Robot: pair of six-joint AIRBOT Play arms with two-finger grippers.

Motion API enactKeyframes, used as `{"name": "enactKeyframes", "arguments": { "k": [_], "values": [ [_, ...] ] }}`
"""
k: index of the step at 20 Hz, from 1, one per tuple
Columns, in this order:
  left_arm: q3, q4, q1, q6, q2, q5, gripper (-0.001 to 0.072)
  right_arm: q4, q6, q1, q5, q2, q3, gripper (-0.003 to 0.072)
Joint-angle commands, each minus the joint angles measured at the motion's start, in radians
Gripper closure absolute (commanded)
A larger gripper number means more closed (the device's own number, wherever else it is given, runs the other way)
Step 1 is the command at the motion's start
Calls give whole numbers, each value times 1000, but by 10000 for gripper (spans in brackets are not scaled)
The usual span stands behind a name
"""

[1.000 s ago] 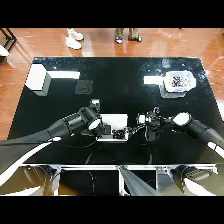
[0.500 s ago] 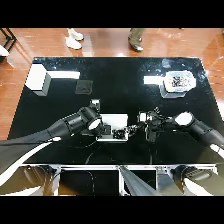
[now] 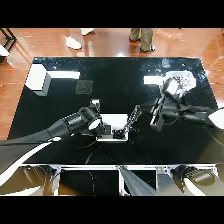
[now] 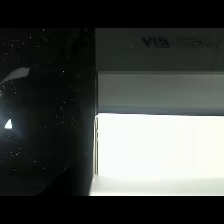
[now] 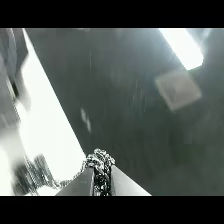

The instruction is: Fold the box and place the chain.

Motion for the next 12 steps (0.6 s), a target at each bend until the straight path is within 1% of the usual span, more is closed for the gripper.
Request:
{"name": "enactKeyframes", "arguments": {
  "k": [1,4,7,12],
  "values": [
    [0,4,1,0,0,1,689,11,216,1,116,55,158,669],
    [0,4,1,0,0,1,689,109,230,3,174,55,240,669],
    [0,5,1,0,0,1,690,242,230,9,200,53,250,669],
    [0,5,1,0,0,1,690,221,291,116,176,27,250,669]
  ]
}}
